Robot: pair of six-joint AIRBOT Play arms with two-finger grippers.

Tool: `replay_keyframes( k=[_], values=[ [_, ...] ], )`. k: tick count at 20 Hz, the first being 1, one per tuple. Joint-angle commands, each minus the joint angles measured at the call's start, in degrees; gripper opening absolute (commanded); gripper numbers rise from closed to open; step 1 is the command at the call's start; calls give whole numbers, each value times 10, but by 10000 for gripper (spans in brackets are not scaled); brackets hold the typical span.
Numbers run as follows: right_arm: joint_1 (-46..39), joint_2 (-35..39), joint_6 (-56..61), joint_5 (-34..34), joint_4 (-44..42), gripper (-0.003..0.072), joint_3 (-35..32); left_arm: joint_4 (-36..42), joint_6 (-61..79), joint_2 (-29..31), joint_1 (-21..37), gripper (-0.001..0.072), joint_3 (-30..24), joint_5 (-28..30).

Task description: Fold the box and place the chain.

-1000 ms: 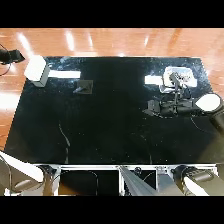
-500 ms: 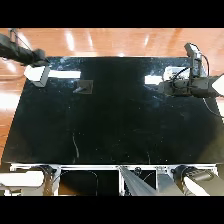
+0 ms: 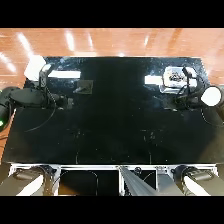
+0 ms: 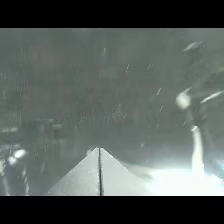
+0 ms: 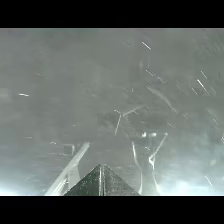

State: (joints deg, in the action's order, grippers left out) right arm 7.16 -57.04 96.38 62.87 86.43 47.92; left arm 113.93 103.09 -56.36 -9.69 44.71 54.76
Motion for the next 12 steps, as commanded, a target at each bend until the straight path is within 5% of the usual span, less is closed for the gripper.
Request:
replay_keyframes(
  k=[1, 12],
  values=[
    [-45, 0, 22, -1, 11, 32, -26, -67, -53, 16, -21, 14, -29, -5],
    [-61, 0, 22, -1, 2, 32, -26, -70, -57, 16, -19, 16, -29, -33]
  ],
)
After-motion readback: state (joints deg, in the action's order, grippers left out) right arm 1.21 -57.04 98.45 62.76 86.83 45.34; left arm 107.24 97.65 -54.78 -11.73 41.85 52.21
